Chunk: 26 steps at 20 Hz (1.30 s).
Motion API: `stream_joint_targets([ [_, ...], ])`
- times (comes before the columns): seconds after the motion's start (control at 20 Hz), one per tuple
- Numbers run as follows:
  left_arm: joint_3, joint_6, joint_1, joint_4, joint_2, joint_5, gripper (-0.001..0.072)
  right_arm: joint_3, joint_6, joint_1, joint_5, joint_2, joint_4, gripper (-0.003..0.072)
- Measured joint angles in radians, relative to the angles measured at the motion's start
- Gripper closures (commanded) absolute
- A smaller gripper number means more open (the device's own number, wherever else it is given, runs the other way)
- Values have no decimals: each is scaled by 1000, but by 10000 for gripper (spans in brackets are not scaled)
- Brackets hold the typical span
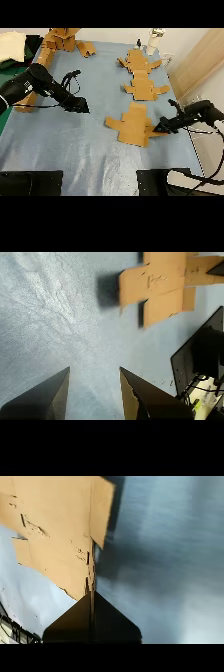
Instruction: Fold the box.
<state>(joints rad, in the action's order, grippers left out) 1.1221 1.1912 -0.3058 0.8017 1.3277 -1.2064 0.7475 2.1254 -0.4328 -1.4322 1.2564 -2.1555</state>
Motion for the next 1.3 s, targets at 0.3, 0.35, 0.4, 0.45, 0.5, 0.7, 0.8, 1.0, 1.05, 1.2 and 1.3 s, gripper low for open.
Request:
stream_joint_targets([
  [0.3,-4,-50,126,-94,17,-84,240,-11,69,356,72,-55,-134,685],
  [0.35,-11,-57,149,-105,18,-99,240,-24,84,421,124,-81,-145,685],
  [0.4,-22,-62,168,-119,19,-109,240,-42,99,481,181,-108,-158,685],
  [0.45,-37,-66,186,-129,19,-119,240,-66,110,540,245,-139,-165,685],
  [0.5,-57,-69,200,-135,21,-124,240,-92,118,587,298,-166,-171,685],
  [0.7,-142,-98,227,-154,22,-104,240,-199,123,711,441,-229,-185,685],
  [0.8,-175,-120,231,-166,27,-75,240,-235,122,748,472,-241,-194,685],
  [1.0,-206,-158,235,-205,77,-42,240,-266,123,812,510,-251,-208,685],
  [1.05,-208,-168,230,-219,93,-39,240,-269,124,827,516,-251,-208,685],
  [1.2,-213,-187,201,-245,144,-31,240,-274,125,853,533,-253,-210,685],
  [1.3,-215,-201,174,-254,174,-26,241,-276,126,862,540,-253,-211,685],
])
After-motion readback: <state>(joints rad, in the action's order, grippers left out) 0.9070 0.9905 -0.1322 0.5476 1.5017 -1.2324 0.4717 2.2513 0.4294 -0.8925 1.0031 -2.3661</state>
